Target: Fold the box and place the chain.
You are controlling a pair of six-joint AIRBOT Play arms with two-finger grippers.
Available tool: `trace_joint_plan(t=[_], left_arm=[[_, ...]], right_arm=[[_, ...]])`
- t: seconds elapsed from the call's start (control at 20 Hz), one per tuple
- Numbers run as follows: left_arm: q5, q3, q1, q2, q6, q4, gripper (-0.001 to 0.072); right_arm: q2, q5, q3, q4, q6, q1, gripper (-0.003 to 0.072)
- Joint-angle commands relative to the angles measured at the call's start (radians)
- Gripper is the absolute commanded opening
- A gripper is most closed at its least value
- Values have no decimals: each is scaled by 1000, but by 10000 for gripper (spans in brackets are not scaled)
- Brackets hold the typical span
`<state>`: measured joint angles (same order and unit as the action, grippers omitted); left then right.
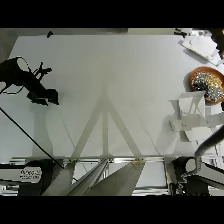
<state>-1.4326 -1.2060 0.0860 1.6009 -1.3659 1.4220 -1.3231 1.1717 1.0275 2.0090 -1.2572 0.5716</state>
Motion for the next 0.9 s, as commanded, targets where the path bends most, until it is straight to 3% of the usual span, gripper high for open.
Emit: trace_joint_plan(t=[0.0, 0.15, 0.4, 0.5, 0.6, 0.7, 0.85], left_arm=[[0, 0, 1, 0, 0, 0, 599], [0, 0, 1, 0, 0, 0, 599], [0, 0, 1, 0, 0, 0, 599], [0, 0, 1, 0, 0, 0, 599], [0, 0, 1, 0, 0, 0, 599], [0, 0, 1, 0, 0, 0, 599], [0, 0, 1, 0, 0, 0, 599]], right_arm=[[-77, -40, 7, -85, 116, 43, 550], [-110, -27, 7, -167, 189, 40, 476], [-125, 148, 7, -163, 221, 50, 9], [-121, 214, 7, -220, 268, 48, 11], [-109, 262, 7, -370, 327, 48, 10], [-87, 277, 7, -509, 351, 32, 9], [-27, 272, 7, -600, 370, -55, 8]])
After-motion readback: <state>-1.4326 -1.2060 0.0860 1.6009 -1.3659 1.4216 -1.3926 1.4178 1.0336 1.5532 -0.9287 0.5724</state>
